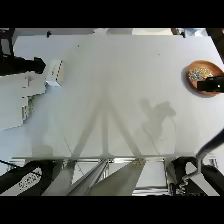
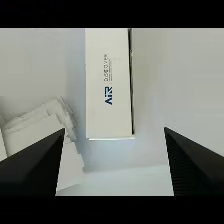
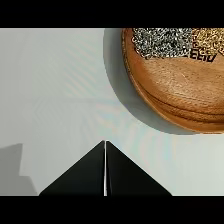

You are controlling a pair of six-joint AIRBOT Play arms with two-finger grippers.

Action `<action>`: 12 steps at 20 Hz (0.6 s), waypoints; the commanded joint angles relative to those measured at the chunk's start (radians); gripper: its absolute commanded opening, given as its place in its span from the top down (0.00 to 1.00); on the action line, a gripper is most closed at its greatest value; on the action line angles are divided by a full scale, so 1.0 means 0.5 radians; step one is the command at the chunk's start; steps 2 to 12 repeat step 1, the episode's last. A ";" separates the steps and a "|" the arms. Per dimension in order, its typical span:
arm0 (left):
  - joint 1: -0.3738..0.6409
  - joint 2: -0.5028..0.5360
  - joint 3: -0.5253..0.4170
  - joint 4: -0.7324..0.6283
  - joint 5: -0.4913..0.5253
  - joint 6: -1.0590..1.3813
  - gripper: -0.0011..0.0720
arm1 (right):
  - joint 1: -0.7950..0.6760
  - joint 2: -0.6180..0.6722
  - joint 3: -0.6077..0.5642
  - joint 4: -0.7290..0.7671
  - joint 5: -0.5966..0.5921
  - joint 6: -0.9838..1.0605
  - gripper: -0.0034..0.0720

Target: Fold the box and place the chain.

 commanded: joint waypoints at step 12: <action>0.000 0.079 0.002 -0.131 -0.004 0.001 0.03 | -0.001 -0.002 0.002 0.001 0.001 0.000 0.94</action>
